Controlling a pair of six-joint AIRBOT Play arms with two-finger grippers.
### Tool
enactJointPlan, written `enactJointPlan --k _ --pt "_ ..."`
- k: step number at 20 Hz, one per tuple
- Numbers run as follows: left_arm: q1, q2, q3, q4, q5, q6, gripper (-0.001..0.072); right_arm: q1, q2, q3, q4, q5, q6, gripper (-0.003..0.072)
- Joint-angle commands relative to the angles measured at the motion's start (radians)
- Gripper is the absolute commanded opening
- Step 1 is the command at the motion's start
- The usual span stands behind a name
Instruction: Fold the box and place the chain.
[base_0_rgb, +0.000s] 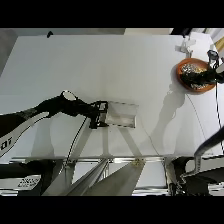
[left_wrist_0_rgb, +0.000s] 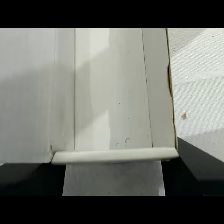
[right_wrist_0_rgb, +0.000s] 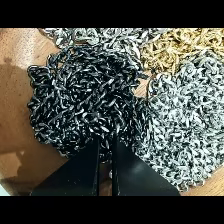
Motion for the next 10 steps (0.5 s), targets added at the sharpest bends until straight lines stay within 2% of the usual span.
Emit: enactJointPlan --k 1,5,10 --pt "0.001 0.0 0.001 0.0 0.0 0.0 0.0273 -0.001 0.01 0.001 0.0 0.059 -0.001 0.0018" --pt "0.001 0.0 0.001 0.0 0.0 0.0 0.0273 -0.001 0.15 0.0 -0.002 0.159 -0.023 0.0018" --pt "0.001 0.0 0.001 0.0 0.0 0.0 0.0273 -0.001 0.488 0.0 0.035 0.311 -0.091 0.0018"
